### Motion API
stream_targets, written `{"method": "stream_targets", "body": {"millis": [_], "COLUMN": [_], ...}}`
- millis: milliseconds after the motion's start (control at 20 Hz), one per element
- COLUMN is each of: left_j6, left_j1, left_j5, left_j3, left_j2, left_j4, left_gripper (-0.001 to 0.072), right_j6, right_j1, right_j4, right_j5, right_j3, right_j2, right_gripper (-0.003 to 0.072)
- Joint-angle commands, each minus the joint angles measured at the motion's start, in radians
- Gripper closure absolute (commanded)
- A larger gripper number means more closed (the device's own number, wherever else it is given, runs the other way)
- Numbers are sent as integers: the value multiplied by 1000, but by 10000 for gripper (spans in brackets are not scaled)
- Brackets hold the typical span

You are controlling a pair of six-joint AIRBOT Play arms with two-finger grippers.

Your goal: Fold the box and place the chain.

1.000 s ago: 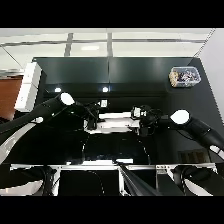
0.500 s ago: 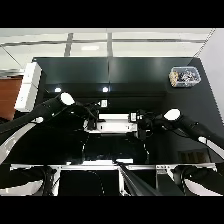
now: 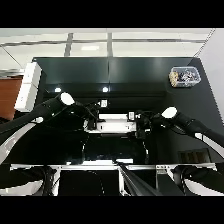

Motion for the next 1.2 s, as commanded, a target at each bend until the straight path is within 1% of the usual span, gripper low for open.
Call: {"method": "stream_targets", "body": {"millis": [0, 500, 650, 1150], "left_j6": [-7, -7, -7, -7], "left_j1": [0, 0, 0, 0], "left_j5": [-21, -20, -19, -18], "left_j3": [1, 1, 1, 1], "left_j2": [0, 0, -1, -1], "left_j4": [1, 1, 1, 1], "left_gripper": [682, 682, 681, 681], "right_j6": [45, 68, 79, 91], "right_j1": [8, 8, 27, 29], "right_j4": [-32, -53, -85, -91], "right_j5": [-2, 9, 1, -6], "right_j3": [16, 27, 27, 27], "right_j2": [-14, -26, -27, -27], "right_gripper": [-19, -19, -19, -19]}}
